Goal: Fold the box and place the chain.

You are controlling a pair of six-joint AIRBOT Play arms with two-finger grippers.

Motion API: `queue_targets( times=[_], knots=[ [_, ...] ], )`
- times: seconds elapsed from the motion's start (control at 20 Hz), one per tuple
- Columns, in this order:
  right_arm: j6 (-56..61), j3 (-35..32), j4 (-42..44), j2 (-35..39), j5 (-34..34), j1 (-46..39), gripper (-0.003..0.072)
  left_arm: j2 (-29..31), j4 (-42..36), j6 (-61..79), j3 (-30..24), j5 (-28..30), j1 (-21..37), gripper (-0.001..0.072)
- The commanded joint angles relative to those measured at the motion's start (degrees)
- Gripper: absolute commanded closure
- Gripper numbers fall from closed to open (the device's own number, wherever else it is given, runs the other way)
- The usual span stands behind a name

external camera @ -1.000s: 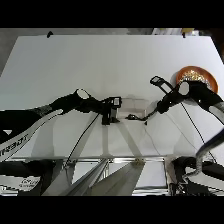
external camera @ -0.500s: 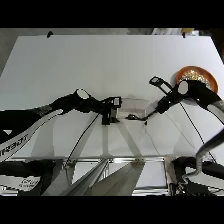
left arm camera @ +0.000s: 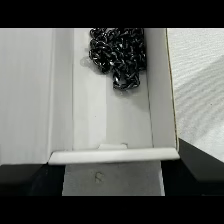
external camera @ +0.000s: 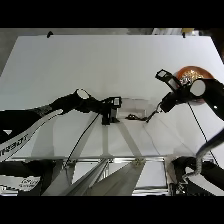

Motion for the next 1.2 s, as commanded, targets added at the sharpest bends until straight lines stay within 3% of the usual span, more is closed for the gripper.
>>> queue_targets(
  times=[0.0, 0.3, 0.7, 0.9, 1.15],
  knots=[
    [0.1, 0.1, 8.1, 8.7, 4.7, 0.0, 0.0665, 0.0, -0.1, 0.0, 0.0, 0.0, 0.0, 0.0439],
    [-3.1, 0.1, 25.4, 18.9, 12.9, 0.0, 0.0665, 0.0, -0.1, 0.0, 0.0, 0.0, 0.0, 0.0439],
    [-10.8, 0.1, 47.5, 21.2, 12.0, 0.0, 0.0665, 0.0, -0.1, 0.0, 0.0, 0.0, 0.0, 0.0439],
    [-12.5, 0.1, 49.1, 21.1, 7.9, 0.9, 0.0665, 0.0, -0.1, 0.0, 0.0, 0.0, 0.0, 0.0439],
    [-12.5, -1.1, 45.6, 19.2, -0.2, 8.9, 0.0665, 0.0, -0.1, 0.0, 0.0, 0.0, 0.0, 0.0439]
  ],
)
